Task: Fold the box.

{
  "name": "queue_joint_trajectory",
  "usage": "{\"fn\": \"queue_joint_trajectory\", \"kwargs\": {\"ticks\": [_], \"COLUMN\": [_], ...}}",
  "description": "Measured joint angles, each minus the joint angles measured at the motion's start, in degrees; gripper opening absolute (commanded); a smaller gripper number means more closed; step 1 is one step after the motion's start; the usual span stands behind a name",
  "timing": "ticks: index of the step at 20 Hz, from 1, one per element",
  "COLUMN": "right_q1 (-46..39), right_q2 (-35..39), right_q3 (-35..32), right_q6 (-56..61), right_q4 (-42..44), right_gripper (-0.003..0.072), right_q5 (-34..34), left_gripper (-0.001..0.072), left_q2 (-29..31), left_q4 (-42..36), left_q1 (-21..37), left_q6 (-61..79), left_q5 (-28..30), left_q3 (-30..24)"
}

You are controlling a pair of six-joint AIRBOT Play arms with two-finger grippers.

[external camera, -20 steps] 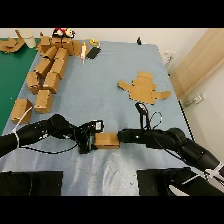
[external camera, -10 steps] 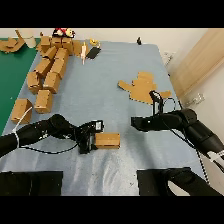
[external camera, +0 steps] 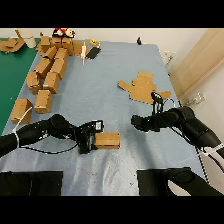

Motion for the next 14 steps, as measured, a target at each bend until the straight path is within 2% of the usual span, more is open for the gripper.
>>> {"fn": "queue_joint_trajectory", "kwargs": {"ticks": [3, 6, 10, 14], "right_q1": [0.0, 0.0, -0.02, 0.0], "right_q2": [-0.37, -0.5, -0.52, -0.52], "right_q3": [0.02, 0.02, 0.02, 0.02], "right_q6": [0.76, 1.38, 1.64, 1.75], "right_q4": [-0.33, -0.68, -1.22, -1.66], "right_gripper": [0.0002, 0.0002, 0.0002, 0.0002], "right_q5": [0.24, 0.35, 0.44, 0.44], "left_gripper": [0.0504, 0.0504, 0.0504, 0.0504], "left_q2": [0.35, 2.73, 8.04, 12.63], "left_q4": [0.31, 3.54, 13.33, 24.9], "left_q1": [0.0, 0.09, 2.36, 8.98], "left_q6": [-1.92, -8.66, -26.43, -47.6], "left_q5": [0.13, 2.86, 6.64, 3.54], "left_q3": [0.02, 0.46, 0.72, 0.76]}}
